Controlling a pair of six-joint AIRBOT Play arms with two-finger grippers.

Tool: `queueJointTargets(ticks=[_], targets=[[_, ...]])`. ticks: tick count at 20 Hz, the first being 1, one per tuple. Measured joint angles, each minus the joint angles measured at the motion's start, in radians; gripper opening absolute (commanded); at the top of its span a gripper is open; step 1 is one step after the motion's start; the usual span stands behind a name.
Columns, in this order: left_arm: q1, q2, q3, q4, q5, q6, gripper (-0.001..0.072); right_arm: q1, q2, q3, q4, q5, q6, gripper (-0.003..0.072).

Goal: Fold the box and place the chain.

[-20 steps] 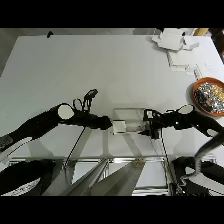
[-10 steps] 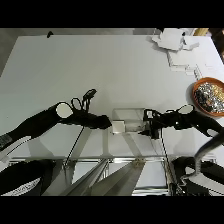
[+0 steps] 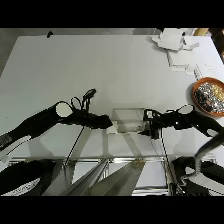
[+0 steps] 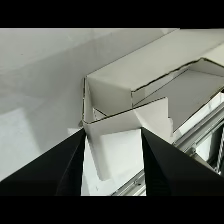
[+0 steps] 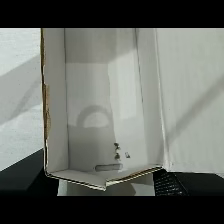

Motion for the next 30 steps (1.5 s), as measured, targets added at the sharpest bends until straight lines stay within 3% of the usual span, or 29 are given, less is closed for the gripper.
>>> queueJointTargets(ticks=[13,24,30], targets=[[-0.103,-0.021,0.058,0.028,0.042,0.022,0.0341,0.000,0.000,0.000,0.000,0.000,0.000,0.0466],[-0.145,-0.053,0.101,0.222,0.071,-0.197,0.0341,0.000,0.000,0.000,0.000,0.000,0.000,0.0466],[-0.201,-0.111,0.204,0.379,0.033,-0.387,0.0341,0.000,0.000,0.000,0.000,0.000,0.000,0.0466]])
